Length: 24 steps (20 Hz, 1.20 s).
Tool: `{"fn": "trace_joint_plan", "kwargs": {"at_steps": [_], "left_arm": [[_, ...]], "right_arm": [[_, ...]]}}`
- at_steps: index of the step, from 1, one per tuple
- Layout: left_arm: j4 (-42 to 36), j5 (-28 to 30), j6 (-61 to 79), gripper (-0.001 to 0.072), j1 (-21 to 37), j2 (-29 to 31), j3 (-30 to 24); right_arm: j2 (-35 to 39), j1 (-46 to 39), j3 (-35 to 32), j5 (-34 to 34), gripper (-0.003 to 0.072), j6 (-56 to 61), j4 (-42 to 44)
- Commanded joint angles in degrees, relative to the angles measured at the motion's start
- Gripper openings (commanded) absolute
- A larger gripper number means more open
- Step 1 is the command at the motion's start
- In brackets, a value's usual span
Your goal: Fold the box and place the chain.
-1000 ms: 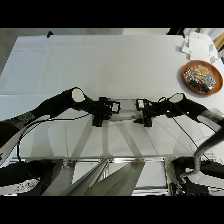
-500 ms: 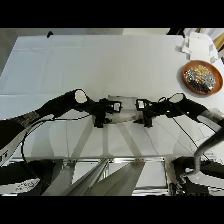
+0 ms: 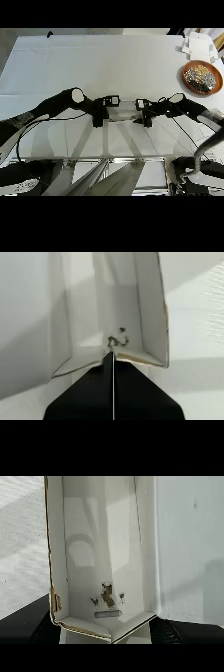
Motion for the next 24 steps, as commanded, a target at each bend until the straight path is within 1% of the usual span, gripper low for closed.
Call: {"fn": "trace_joint_plan", "kwargs": {"at_steps": [1,5,8,11,13,15,17,20,22,24], "left_arm": [[1.16,-2.64,-7.06,0.0006,3.32,2.75,0.02],[1.14,-6.80,-13.92,0.0006,10.03,7.93,0.02],[1.16,-9.05,-23.87,0.0006,16.13,12.55,0.00],[1.53,-14.84,-37.27,0.0006,21.53,13.29,-0.59],[1.44,-15.26,-42.29,0.0006,23.12,12.68,-3.56],[0.57,-12.98,-42.88,0.0006,23.08,10.88,-8.15],[-2.40,-9.09,-42.91,0.0006,22.16,7.87,-12.13],[-5.75,-8.04,-42.88,0.0006,19.52,3.41,-12.85],[-9.01,-6.01,-42.88,0.0006,17.35,2.32,-12.83],[-12.04,-2.62,-42.91,0.0006,15.65,2.01,-12.83]], "right_arm": [[0.02,0.04,0.04,0.02,0.0454,-0.07,-0.09],[0.02,0.04,0.04,0.02,0.0454,-0.07,-0.09],[0.02,0.04,0.04,0.02,0.0454,-0.07,-0.09],[0.02,0.04,0.04,0.02,0.0454,-0.07,-0.09],[0.02,0.04,0.04,0.02,0.0454,-0.07,-0.09],[0.02,0.04,0.04,0.02,0.0454,-0.07,-0.09],[0.02,0.04,0.04,0.00,0.0454,-0.07,-0.09],[0.02,0.04,0.04,0.00,0.0454,-0.07,-0.09],[0.02,0.04,0.04,0.02,0.0454,-0.07,-0.09],[0.02,0.04,0.04,0.02,0.0454,-0.07,-0.09]]}}
